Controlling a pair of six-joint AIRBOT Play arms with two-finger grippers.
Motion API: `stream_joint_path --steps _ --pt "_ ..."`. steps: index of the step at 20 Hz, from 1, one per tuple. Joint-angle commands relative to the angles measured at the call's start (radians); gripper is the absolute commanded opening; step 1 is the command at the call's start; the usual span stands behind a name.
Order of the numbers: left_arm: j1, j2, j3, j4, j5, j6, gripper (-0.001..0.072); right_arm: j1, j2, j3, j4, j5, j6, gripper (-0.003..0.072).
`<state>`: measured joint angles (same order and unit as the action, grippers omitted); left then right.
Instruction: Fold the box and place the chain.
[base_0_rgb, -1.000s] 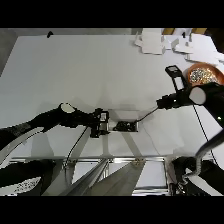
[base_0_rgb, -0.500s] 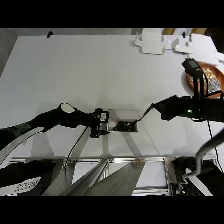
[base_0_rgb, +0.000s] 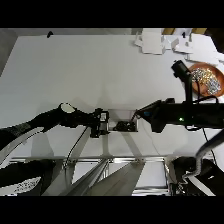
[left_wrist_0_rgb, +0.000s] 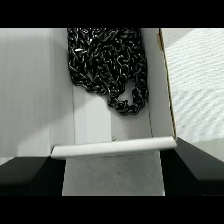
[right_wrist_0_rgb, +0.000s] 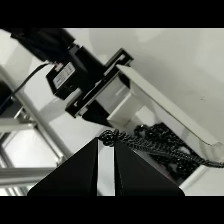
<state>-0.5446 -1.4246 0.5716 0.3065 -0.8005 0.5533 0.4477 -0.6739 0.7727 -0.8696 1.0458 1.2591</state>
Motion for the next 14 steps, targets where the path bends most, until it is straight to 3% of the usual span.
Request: stream_joint_path --steps 1,7,11,14 --pt "0.001 0.001 0.0 0.0 0.0 0.0 0.0208 0.124 -0.08 0.001 -0.048 -0.04 0.001 0.0015" --pt "0.001 0.001 0.0 0.0 0.0 0.0 0.0208 0.228 -0.296 0.001 -0.171 -0.135 0.08 0.0024" --pt "0.001 0.001 0.0 0.0 0.0 0.0 0.0208 0.257 -0.368 0.002 -0.169 -0.168 0.08 0.021" --pt "0.001 0.001 0.0 0.0 0.0 0.0 0.0208 0.248 -0.359 0.051 -0.189 -0.124 0.079 0.023"
